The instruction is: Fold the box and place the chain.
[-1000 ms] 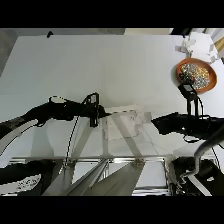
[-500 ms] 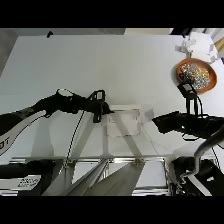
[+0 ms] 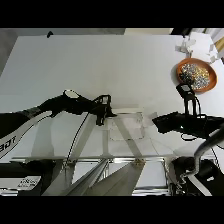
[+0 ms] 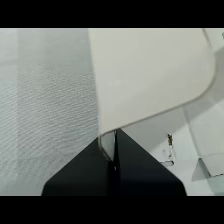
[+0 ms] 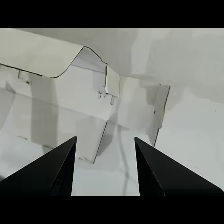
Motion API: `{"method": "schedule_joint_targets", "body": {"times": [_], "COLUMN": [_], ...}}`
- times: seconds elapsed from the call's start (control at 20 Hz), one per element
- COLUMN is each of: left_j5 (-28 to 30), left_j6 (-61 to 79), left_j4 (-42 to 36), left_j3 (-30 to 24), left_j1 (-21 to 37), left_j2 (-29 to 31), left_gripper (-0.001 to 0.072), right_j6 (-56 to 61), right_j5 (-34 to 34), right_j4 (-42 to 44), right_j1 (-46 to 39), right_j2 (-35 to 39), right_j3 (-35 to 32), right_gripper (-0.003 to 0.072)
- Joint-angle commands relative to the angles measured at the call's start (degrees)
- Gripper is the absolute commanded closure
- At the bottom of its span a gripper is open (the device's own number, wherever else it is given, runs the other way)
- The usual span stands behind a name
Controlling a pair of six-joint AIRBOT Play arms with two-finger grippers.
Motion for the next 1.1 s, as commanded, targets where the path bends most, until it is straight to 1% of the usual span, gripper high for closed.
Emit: {"method": "schedule_joint_targets", "body": {"times": [0.0,0.4,0.7,0.85,0.95,1.05], "left_j5": [1.4,1.5,1.6,1.9,1.7,1.7], "left_j6": [0.1,0.2,0.2,-1.9,-4.2,-4.3], "left_j4": [0.5,0.5,0.7,4.8,9.3,10.2], "left_j3": [0.0,0.0,0.0,1.7,3.8,4.3], "left_j1": [-0.1,-0.1,-0.1,-0.1,-0.1,-0.1], "left_j2": [-0.1,0.0,0.3,1.6,1.6,1.6], "left_gripper": [0.0706,0.0704,0.0706,0.0708,0.0708,0.0707], "right_j6": [0.0,0.0,-2.8,-2.8,-2.8,-2.8], "right_j5": [-0.2,-1.2,-1.2,-1.2,-1.2,-1.3], "right_j4": [0.0,-0.1,0.0,0.0,0.0,0.0], "right_j1": [0.0,0.0,0.0,0.0,0.0,0.0], "right_j2": [0.0,0.0,0.0,0.0,0.0,0.0], "right_j3": [-0.1,-0.1,-0.1,-0.1,-0.1,-0.1], "right_gripper": [0.0274,0.0274,0.0274,0.0274,0.0274,0.0274]}}
